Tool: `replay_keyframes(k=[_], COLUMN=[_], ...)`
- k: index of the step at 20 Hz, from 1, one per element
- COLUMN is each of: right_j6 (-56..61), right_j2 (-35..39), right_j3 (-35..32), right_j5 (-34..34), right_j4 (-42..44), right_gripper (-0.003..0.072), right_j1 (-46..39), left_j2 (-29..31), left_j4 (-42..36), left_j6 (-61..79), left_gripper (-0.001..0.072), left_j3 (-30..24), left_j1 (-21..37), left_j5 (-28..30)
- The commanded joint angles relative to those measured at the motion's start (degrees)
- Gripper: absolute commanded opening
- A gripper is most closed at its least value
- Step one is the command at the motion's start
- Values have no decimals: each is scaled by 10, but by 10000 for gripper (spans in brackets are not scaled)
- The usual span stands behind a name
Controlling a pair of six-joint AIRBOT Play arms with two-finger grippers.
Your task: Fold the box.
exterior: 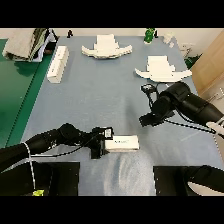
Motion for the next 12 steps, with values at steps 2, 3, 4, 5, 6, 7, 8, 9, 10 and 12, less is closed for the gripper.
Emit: replay_keyframes(k=[2, 3, 4, 5, 6, 7, 8, 9, 10, 12], right_j6=[14, 14, 14, 14, 14, 14, 14, 14, 14, 14], right_j2=[-38, -39, -39, -39, -38, -39, -39, -39, -39, -39], right_j3=[14, 14, 14, 14, 14, 14, 14, 14, 14, 14], right_j5=[-24, -24, -24, -24, -24, -24, -24, -24, -24, -24], right_j4=[9, 9, 8, 8, 8, 8, 8, 8, 8, 8], right_gripper=[4, 4, 4, 4, 4, 4, 4, 4, 4, 4], right_j1=[-2, -2, -2, -2, -2, -2, -2, -2, -2, -2], left_j2=[0, 0, 0, 2, 9, 19, 35, 52, 73, 119], left_j4=[-3, -9, -8, -8, -8, -4, 11, 45, 96, 229], left_j6=[0, 0, 0, -4, -14, -33, -65, -110, -180, -344], left_gripper=[510, 509, 509, 509, 509, 510, 510, 510, 510, 509], left_j3=[1, 1, 3, 5, 6, 7, 7, 7, 7, 7], left_j1=[0, 0, 0, 2, 4, 10, 20, 34, 56, 119], left_j5=[1, 1, 2, 1, 1, 0, 0, -1, -4, -18])
